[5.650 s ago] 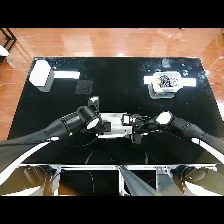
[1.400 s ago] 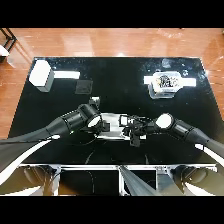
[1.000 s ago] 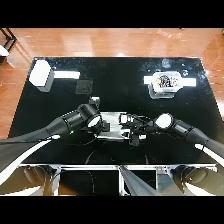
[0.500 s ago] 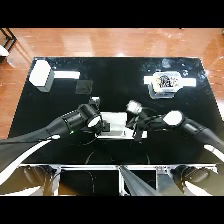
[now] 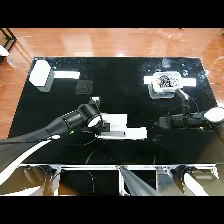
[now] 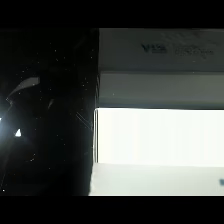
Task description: Fold the box and place the chain.
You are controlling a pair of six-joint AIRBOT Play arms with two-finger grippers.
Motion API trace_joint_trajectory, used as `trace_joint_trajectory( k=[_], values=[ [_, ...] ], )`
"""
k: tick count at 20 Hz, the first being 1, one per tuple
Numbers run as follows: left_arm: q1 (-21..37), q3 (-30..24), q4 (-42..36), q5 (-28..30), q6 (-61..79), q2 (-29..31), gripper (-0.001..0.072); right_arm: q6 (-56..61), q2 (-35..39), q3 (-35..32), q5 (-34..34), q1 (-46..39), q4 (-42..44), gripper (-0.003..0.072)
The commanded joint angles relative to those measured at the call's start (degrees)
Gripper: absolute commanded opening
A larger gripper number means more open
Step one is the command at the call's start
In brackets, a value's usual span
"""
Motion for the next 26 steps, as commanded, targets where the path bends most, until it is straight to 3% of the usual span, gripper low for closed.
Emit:
trace_joint_trajectory(
  k=[1,3,7,10,11,12,13,19,26],
  values=[
    [0.0,0.0,0.0,0.1,0.0,0.0,0.0020,10.4,-1.7,-6.1,-0.7,-1.8,-0.8,0.0022],
    [0.0,0.0,0.0,0.2,0.0,0.0,0.0020,11.2,-5.7,-7.1,-2.7,2.6,0.1,0.0022],
    [0.0,0.0,0.0,0.0,0.0,0.0,0.0020,9.4,-12.3,-6.1,-9.6,12.7,10.2,0.0022],
    [0.0,0.0,0.0,0.0,0.0,0.0,0.0020,8.6,-14.0,-2.9,-10.2,17.0,13.2,0.0033],
    [0.0,0.0,0.0,0.0,0.0,0.0,0.0020,8.6,-14.0,-1.8,-9.9,17.7,12.9,0.0155],
    [0.0,0.0,0.0,0.0,0.0,0.0,0.0021,8.5,-14.0,-0.5,-8.4,17.8,12.9,0.0448],
    [0.0,0.0,0.0,0.0,0.0,0.0,0.0021,8.0,-14.0,0.7,-6.6,17.7,12.9,0.0613],
    [0.0,0.0,-0.3,-0.1,0.0,0.0,0.0021,6.5,-14.0,5.1,0.1,19.1,13.3,0.0617],
    [0.0,0.0,-0.6,-0.1,0.0,0.0,0.0021,8.2,-14.0,5.1,-3.7,24.1,13.5,0.0608]
  ],
)
